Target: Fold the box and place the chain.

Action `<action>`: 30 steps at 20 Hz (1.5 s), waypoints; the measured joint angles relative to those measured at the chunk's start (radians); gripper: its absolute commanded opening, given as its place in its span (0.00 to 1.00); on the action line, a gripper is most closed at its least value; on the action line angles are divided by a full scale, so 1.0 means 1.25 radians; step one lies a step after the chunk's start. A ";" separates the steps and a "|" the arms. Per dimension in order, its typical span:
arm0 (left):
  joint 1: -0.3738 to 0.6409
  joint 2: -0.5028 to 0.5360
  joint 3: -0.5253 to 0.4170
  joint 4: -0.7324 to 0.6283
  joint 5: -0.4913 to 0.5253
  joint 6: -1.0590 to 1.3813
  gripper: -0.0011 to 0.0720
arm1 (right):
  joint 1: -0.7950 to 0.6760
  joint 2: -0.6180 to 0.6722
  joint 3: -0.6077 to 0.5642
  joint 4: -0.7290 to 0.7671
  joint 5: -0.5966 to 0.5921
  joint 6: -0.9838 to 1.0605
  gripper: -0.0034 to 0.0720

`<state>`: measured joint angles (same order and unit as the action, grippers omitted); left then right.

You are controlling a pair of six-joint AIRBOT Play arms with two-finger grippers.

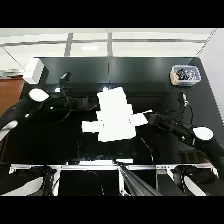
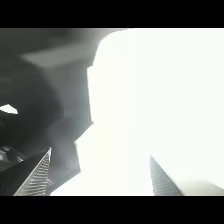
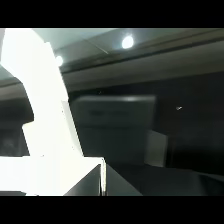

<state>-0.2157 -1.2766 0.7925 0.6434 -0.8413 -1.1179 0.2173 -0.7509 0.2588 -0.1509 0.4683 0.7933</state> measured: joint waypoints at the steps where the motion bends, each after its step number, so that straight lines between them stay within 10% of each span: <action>1: 0.002 -0.044 0.028 -0.022 -0.032 0.015 0.98 | 0.019 0.001 -0.002 0.004 -0.017 0.002 0.06; 12: 0.009 -0.375 0.239 -0.188 -0.392 0.206 0.92 | 0.074 0.002 -0.007 0.009 -0.073 0.008 0.07; 16: 0.004 -0.431 0.312 -0.163 -0.526 0.291 0.49 | 0.076 0.002 -0.007 0.009 -0.073 0.008 0.07; 21: -0.001 -0.449 0.371 -0.076 -0.583 0.364 0.46 | 0.076 0.003 -0.007 0.009 -0.073 0.008 0.07; 27: -0.008 -0.453 0.391 -0.031 -0.612 0.403 0.05 | 0.076 0.003 -0.007 -0.011 -0.075 0.008 0.07; 28: -0.009 -0.453 0.392 -0.031 -0.612 0.408 0.05 | 0.076 0.003 -0.007 -0.013 -0.075 0.008 0.10; 30: -0.011 -0.453 0.393 -0.024 -0.612 0.409 0.05 | 0.076 0.003 -0.007 -0.020 -0.079 0.008 0.87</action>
<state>-0.2295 -1.8435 1.2842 0.6136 -1.6058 -0.6067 0.3119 -0.7475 0.2504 -0.1757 0.3691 0.8036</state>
